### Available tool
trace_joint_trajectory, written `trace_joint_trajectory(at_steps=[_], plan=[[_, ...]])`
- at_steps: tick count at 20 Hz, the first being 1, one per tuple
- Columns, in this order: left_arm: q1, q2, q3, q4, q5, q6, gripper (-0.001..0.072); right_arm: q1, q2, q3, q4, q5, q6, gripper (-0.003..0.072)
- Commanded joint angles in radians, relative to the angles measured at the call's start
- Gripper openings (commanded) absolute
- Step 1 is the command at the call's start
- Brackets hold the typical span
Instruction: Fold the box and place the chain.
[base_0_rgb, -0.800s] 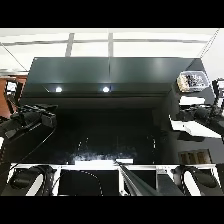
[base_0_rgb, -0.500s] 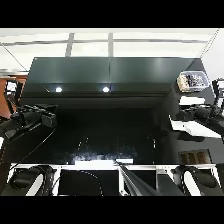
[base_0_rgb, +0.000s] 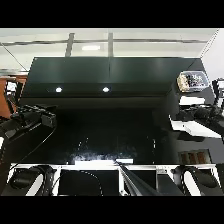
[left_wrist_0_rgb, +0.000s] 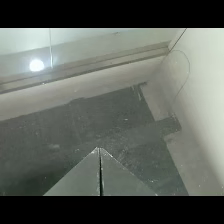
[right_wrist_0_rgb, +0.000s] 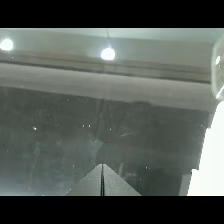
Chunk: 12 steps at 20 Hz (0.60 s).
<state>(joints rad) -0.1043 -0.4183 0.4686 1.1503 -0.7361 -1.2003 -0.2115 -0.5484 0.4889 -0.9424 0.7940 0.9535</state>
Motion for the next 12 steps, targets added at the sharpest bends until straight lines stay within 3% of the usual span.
trace_joint_trajectory(at_steps=[1,5,7,8,9,10,11,12], plan=[[0.0,0.0,0.0,-0.012,0.076,0.0,0.0028,0.0,0.001,-0.001,0.03,-0.143,0.0,0.0008],[0.0,-0.002,-0.002,-0.014,0.21,0.0,0.0028,0.0,-0.001,-0.001,0.118,-0.302,-0.001,0.0008],[0.0,-0.018,-0.002,-0.028,0.28,-0.001,0.0028,-0.024,-0.017,0.002,0.057,-0.496,0.044,0.0016],[0.0,-0.034,-0.002,-0.029,0.298,-0.001,0.0035,-0.087,-0.042,0.02,0.005,-0.533,0.139,0.0017],[0.0,-0.051,-0.002,-0.031,0.302,-0.001,0.0198,-0.177,-0.081,0.05,-0.027,-0.522,0.235,0.0021],[0.0,-0.067,-0.002,-0.035,0.3,-0.002,0.0608,-0.287,-0.138,0.088,-0.038,-0.477,0.282,0.0251],[0.0,-0.081,-0.002,-0.04,0.298,-0.009,0.0713,-0.392,-0.204,0.133,-0.046,-0.388,0.28,0.0626],[0.0,-0.096,-0.002,-0.04,0.289,-0.008,0.0713,-0.501,-0.283,0.188,-0.093,-0.256,0.28,0.072]])
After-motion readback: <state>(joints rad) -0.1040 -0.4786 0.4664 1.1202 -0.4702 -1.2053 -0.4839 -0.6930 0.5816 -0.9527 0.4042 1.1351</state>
